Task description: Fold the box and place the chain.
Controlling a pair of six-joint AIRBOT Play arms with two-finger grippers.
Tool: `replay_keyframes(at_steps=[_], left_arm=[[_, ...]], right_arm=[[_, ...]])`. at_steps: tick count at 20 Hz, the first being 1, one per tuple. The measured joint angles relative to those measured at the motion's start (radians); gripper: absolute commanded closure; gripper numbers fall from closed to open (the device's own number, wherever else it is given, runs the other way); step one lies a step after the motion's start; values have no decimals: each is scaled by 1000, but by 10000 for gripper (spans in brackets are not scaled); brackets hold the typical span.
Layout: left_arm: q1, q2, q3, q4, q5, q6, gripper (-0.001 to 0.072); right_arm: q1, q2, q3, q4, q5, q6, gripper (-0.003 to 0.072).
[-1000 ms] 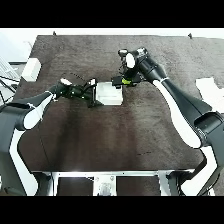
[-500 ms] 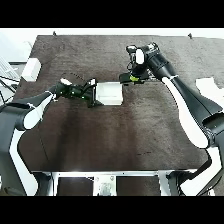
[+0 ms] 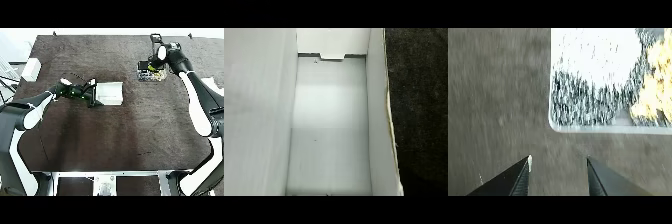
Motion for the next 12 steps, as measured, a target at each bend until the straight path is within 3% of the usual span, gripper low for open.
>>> replay_keyframes(at_steps=[9, 12], left_arm=[[0, 0, 0, 0, 0, 0, 375], [0, 0, 0, 0, 0, 0, 375]], right_arm=[[-97, -108, 18, 180, -88, -144, 260], [-101, -143, 26, 216, -93, -168, 309]])
